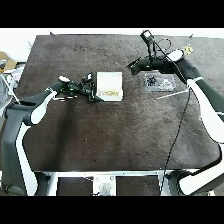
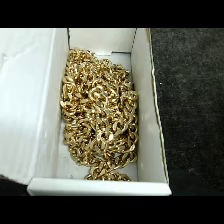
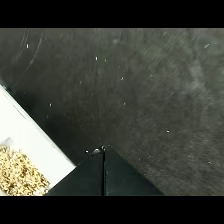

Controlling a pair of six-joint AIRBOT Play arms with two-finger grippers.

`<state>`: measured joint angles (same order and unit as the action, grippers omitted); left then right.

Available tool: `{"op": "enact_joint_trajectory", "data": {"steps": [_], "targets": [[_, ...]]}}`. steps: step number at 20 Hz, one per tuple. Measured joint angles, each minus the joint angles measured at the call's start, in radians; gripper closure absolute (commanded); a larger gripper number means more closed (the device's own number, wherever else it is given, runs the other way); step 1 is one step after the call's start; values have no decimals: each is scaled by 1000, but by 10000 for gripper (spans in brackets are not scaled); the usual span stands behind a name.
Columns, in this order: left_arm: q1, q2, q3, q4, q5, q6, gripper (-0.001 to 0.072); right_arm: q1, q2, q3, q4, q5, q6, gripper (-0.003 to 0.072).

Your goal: Fold the box and place the chain.

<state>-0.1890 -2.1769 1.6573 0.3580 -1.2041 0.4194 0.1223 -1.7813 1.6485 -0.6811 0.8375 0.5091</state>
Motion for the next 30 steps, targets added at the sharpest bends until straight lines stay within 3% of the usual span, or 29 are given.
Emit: {"op": "enact_joint_trajectory", "data": {"steps": [5, 11, 17, 21, 22, 23, 29, 30], "targets": [[0, 0, 0, 0, 0, 0, 251, -38, -155, 125, 89, 149, -71, 674], [0, 0, 0, 0, 0, 0, 251, -44, -202, 154, 171, 290, -170, 676], [0, 0, 0, 0, 0, 0, 251, -6, -165, 85, 188, 367, -308, 680], [0, 0, 0, 0, 0, 0, 251, 47, -109, -11, 196, 357, -445, 678], [0, 0, 0, 0, 0, 0, 251, 62, -89, -47, 198, 335, -484, 630], [0, 0, 0, 0, 0, 0, 251, 74, -70, -81, 199, 311, -520, 476], [0, 0, 0, 0, 0, 0, 251, 115, -21, -206, 218, 172, -707, 442], [0, 0, 0, 0, 0, 0, 251, 117, -18, -212, 222, 167, -727, 261]]}}
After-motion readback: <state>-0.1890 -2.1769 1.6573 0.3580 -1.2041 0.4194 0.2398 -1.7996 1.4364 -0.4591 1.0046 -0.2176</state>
